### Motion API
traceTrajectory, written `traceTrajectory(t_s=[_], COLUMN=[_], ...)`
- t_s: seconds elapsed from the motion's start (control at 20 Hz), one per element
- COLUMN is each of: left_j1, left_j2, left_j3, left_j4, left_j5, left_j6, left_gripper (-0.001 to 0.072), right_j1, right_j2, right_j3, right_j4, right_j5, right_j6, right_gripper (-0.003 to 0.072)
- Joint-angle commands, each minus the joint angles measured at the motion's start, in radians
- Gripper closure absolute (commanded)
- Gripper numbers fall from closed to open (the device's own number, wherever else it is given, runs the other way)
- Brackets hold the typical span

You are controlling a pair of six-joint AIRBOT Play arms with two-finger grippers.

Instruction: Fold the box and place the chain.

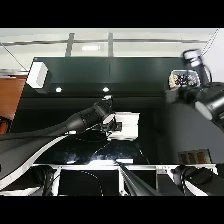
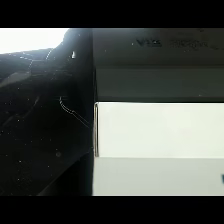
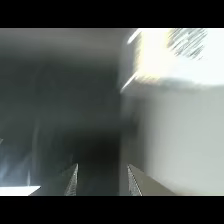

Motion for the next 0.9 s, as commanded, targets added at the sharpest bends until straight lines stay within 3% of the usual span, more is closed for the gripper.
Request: traceTrajectory(t_s=[0.0, 0.05, 0.1, 0.2, 0.3, 0.45, 0.55, 0.65, 0.85], left_j1=[0.0, 0.0, 0.0, 0.001, 0.001, 0.001, 0.001, 0.0, 0.0], left_j2=[0.0, 0.0, 0.0, 0.0, 0.0, 0.0, 0.0, 0.0, 0.0], left_j3=[0.0, 0.0, 0.0, 0.0, 0.0, 0.0, 0.0, 0.0, 0.0], left_j4=[0.0, 0.0, 0.0, 0.0, 0.0, 0.001, 0.001, 0.0, 0.001], left_j5=[0.002, 0.002, 0.003, 0.005, 0.004, 0.004, 0.002, 0.002, 0.003], left_j6=[0.001, 0.001, 0.001, 0.001, 0.001, 0.0, 0.001, 0.001, 0.001], left_gripper=[0.0686, 0.0686, 0.0686, 0.0686, 0.0685, 0.0686, 0.0686, 0.0686, 0.0686], right_j1=[-0.289, -0.374, -0.442, -0.54, -0.579, -0.594, -0.593, -0.594, -0.595], right_j2=[-0.038, -0.095, -0.158, -0.311, -0.489, -0.737, -0.85, -0.905, -0.945], right_j3=[-0.042, -0.032, -0.005, 0.077, 0.228, 0.499, 0.631, 0.688, 0.702], right_j4=[-0.11, -0.069, 0.04, 0.371, 0.557, 0.591, 0.591, 0.592, 0.584], right_j5=[-0.449, -0.503, -0.489, -0.483, -0.375, -0.15, -0.066, -0.049, -0.045], right_j6=[0.04, 0.075, 0.067, -0.208, -0.405, -0.405, -0.405, -0.403, -0.391], right_gripper=[0.0227, -0.0034, -0.0034, -0.0034, -0.0034, -0.0034, -0.0034, 0.0004, 0.0008])
